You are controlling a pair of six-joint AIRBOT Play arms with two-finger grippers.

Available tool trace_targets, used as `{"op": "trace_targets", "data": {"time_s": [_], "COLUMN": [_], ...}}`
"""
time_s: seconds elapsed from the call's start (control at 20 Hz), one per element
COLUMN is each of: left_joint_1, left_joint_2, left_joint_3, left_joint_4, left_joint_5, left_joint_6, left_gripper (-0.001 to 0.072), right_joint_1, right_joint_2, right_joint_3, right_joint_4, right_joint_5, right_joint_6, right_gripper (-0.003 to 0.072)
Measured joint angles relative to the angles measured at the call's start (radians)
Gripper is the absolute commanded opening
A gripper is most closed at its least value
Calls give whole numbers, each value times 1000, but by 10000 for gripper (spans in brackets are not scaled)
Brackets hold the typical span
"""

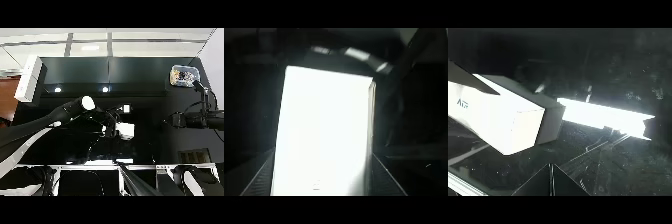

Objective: Fold the box and place the chain.

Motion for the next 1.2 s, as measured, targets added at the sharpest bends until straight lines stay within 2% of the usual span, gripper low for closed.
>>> {"op": "trace_targets", "data": {"time_s": [0.05,0.1,0.15,0.25,0.35,0.45,0.55,0.7,0.85,1.05,1.2], "left_joint_1": [-8,-14,-19,-21,0,53,150,375,679,1067,1260], "left_joint_2": [-5,-8,-9,-1,32,87,154,246,302,331,341], "left_joint_3": [0,0,2,14,34,45,48,13,-52,-92,-100], "left_joint_4": [21,35,56,114,248,399,532,682,755,753,719], "left_joint_5": [18,29,39,36,17,-27,-81,-177,-260,-322,-298], "left_joint_6": [3,3,0,-95,-298,-509,-708,-943,-1099,-1208,-1197], "left_gripper": [679,502,284,270,273,273,274,274,275,276,276], "right_joint_1": [0,0,0,0,0,0,0,0,0,0,0], "right_joint_2": [0,0,0,0,0,0,0,0,0,0,0], "right_joint_3": [0,0,0,0,0,0,0,0,0,0,0], "right_joint_4": [0,0,0,0,0,0,0,0,0,0,0], "right_joint_5": [-2,-6,-12,-24,-31,-36,-38,-40,-41,-42,-53], "right_joint_6": [0,0,0,0,0,0,-4,-17,-23,-33,-35], "right_gripper": [17,16,17,16,16,16,17,17,17,16,17]}}
